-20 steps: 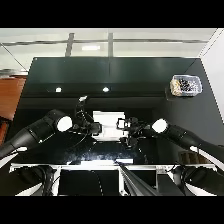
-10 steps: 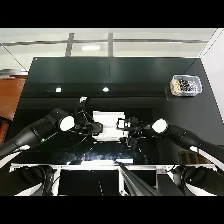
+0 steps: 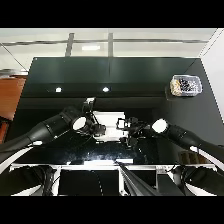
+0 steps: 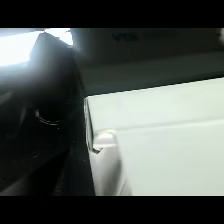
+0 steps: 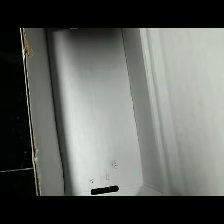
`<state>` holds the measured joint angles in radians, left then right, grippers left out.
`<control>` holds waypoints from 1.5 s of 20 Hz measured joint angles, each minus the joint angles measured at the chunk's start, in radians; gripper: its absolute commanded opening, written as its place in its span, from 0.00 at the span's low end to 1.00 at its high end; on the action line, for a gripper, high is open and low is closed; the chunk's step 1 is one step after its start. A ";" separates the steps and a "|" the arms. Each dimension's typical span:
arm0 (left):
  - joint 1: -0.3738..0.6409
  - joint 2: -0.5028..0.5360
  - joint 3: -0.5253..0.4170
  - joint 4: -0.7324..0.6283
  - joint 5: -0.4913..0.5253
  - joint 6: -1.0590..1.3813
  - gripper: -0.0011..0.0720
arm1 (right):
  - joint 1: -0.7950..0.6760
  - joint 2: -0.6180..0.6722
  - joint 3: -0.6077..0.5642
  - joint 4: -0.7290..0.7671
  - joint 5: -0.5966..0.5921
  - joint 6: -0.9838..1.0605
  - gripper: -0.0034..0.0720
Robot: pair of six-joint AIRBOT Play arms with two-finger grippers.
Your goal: Fold the box and place the chain.
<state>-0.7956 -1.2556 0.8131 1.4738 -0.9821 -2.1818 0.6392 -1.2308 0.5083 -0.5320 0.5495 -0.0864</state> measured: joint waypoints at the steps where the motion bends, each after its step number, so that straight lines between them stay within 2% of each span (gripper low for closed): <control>1: -0.008 -0.004 0.004 0.015 -0.001 -0.011 0.47 | 0.000 0.000 0.000 0.000 0.000 0.000 0.60; 12: -0.026 -0.084 0.063 0.058 -0.051 -0.059 0.47 | 0.000 0.000 0.000 0.000 0.000 0.000 0.60; 30: -0.026 -0.099 0.068 0.059 -0.068 -0.155 0.47 | 0.000 0.000 0.000 0.000 0.000 0.000 0.60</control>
<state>-0.8219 -1.3548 0.8806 1.5326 -1.0496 -2.3367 0.6392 -1.2308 0.5083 -0.5320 0.5495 -0.0864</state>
